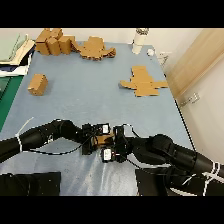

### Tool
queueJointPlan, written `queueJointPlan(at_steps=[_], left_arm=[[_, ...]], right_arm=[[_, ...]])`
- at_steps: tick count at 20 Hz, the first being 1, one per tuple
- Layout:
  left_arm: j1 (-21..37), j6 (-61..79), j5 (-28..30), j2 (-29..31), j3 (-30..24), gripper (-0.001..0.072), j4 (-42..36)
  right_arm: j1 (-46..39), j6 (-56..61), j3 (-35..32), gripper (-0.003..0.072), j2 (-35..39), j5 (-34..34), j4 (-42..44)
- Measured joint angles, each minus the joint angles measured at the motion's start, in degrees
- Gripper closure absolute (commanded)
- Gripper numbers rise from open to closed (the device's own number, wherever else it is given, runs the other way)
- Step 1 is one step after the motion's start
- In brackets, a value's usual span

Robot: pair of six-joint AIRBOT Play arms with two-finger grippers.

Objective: Fold the box.

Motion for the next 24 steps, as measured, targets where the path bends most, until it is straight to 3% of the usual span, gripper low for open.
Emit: queueJointPlan(at_steps=[17, 21, 22, 24], left_arm=[[0.0, 0.0, 0.0, 0.0, 0.0, 0.0236, 0.0], [0.0, 0.0, 0.0, 0.0, 0.0, 0.0236, 0.0], [0.0, 0.0, 0.0, 0.0, 0.0, 0.0236, 0.0], [0.0, 0.0, 0.0, 0.0, 0.0, 0.0236, 0.0]], right_arm=[[0.0, 1.1, -0.2, 0.0541, -1.5, -1.0, 4.0], [0.0, 5.2, 0.7, 0.0524, 1.0, -2.0, 4.0], [0.0, 8.2, 1.1, 0.0530, 2.6, -3.2, 4.0], [-0.3, 17.9, 2.1, 0.0684, 6.4, -6.6, 3.9]])
